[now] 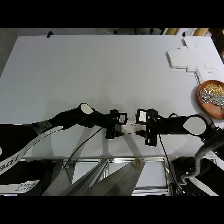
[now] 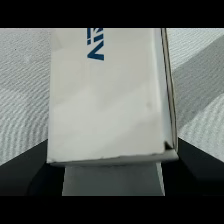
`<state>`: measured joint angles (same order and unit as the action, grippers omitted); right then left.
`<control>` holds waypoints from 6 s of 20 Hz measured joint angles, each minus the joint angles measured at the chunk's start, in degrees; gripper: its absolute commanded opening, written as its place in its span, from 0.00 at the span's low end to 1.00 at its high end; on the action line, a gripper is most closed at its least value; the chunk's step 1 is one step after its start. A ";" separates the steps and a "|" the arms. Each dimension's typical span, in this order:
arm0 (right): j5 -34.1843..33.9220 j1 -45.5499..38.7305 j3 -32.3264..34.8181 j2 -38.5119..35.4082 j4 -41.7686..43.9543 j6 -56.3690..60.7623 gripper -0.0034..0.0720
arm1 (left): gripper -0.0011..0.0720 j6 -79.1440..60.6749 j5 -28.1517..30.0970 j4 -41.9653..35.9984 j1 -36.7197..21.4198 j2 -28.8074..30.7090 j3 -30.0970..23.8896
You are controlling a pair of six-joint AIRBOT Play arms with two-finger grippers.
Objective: Fold the box and place the chain.
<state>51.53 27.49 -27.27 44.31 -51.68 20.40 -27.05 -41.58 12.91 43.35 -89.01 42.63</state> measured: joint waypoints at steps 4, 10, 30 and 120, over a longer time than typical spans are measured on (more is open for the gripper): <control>0.68 0.00 0.00 -0.04 0.48 0.07 0.06 | 0.49 0.02 0.11 -0.04 0.00 0.00 0.00; 1.09 0.00 0.96 1.81 -0.17 0.09 0.06 | 0.49 0.04 0.17 -0.07 0.00 0.00 -0.02; 0.46 0.00 4.31 4.81 -0.22 -1.57 0.06 | 0.49 0.04 0.20 -0.02 0.02 0.00 -0.02; 4.79 -32.20 -6.25 13.57 -18.40 27.36 0.07 | 0.97 118.49 -14.47 76.83 -73.70 45.70 -3.93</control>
<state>56.31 -4.71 -33.52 57.89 -70.08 47.77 91.44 -56.05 89.73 -30.35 -43.31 38.70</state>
